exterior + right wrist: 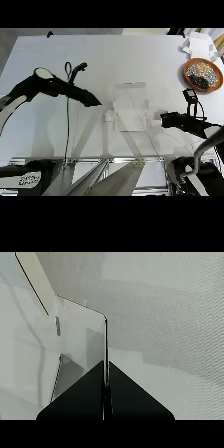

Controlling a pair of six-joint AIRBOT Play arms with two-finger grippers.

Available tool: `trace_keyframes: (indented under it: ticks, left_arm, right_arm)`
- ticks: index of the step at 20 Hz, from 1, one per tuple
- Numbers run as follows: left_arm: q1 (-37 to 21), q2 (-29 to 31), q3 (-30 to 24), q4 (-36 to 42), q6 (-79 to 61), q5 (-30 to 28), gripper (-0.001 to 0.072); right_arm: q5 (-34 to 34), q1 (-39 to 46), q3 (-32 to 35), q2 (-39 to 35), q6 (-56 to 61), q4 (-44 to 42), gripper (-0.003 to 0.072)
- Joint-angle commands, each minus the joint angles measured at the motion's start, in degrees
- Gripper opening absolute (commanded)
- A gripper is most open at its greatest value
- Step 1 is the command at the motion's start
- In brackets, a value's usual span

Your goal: Fold the box and place the chain.

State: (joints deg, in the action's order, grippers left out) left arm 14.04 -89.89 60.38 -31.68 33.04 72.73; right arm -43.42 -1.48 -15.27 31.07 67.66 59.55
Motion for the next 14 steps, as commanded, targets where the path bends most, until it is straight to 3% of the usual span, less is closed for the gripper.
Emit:
trace_keyframes:
  ticks: [1,3,6,11,14]
  left_arm:
    - [5.7,-8.9,8.3,2.6,-9.1,-0.9,0.0574]
    - [9.2,-10.1,9.0,2.7,-10.6,-8.3,0.0574]
    - [13.1,-11.3,9.0,4.1,-14.7,-12.7,0.0573]
    - [13.3,-13.3,9.2,11.1,-17.7,-12.8,0.0571]
    - [13.4,-14.6,9.2,11.9,-18.1,-9.2,0.0550]
  right_arm:
    - [-0.3,-0.1,0.0,0.0,0.0,-0.1,0.0019]
    - [-0.7,-0.1,0.0,0.0,0.0,-0.6,0.0019]
    - [-0.7,-0.1,0.0,0.0,0.0,-1.8,0.0019]
    - [-0.7,-0.1,0.0,0.0,0.0,-1.8,0.0019]
    - [-0.7,-0.1,0.0,0.0,0.0,-1.7,0.0019]
